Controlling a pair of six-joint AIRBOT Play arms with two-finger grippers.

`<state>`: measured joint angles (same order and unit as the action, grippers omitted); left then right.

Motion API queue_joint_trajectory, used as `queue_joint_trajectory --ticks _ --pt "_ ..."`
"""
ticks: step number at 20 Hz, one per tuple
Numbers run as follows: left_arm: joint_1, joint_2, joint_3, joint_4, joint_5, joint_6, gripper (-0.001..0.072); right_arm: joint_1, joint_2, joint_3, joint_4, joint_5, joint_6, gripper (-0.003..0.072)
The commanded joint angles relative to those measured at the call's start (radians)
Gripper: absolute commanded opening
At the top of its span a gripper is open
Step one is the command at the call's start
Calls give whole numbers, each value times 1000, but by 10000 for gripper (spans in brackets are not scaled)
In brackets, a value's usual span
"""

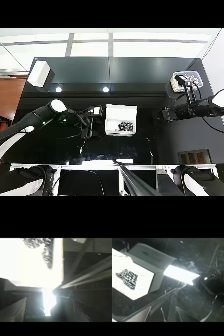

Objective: Fold the box and place the chain.

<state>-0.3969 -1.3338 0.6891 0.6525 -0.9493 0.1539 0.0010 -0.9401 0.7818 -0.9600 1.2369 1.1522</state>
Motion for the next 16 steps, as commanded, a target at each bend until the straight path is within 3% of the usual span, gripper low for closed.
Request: queue_joint_trajectory --ticks 1,8,16 --pt "-10 -51 25 -43 49 61 714 1 1 0 6 -1 0 359" --pt "-54 -88 62 -48 60 67 714 1 0 0 7 -5 0 359" --pt "-122 -89 66 -51 144 55 712 1 1 0 7 -6 -1 359"
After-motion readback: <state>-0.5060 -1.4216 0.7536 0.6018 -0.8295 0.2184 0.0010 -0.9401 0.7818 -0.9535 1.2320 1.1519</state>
